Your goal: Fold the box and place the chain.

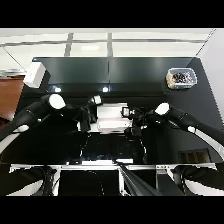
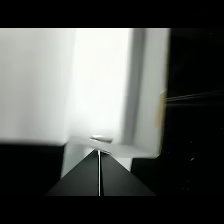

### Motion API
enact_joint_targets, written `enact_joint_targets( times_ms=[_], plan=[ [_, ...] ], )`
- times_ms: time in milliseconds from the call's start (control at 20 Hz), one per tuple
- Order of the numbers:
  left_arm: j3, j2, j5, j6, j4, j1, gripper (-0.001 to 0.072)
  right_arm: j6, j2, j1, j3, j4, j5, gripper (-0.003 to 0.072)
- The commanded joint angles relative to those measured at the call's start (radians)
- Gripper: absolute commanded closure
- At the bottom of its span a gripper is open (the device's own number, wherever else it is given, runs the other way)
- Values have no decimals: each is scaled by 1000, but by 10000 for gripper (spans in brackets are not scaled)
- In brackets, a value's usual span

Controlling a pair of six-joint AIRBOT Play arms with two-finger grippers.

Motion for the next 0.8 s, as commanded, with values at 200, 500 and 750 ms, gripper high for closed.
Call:
enact_joint_targets(
  times_ms=[200, 500, 750],
  plan=[
    [61, 163, -327, -562, 342, 214, 683, -1, 0, 0, 0, -1, 1, 578],
    [-23, 164, -457, -773, 262, 521, 683, -1, 0, 0, 0, -1, 1, 578],
    [-221, 163, -337, -810, -78, 707, 683, -1, 0, 0, 0, -1, 1, 578]
  ],
)
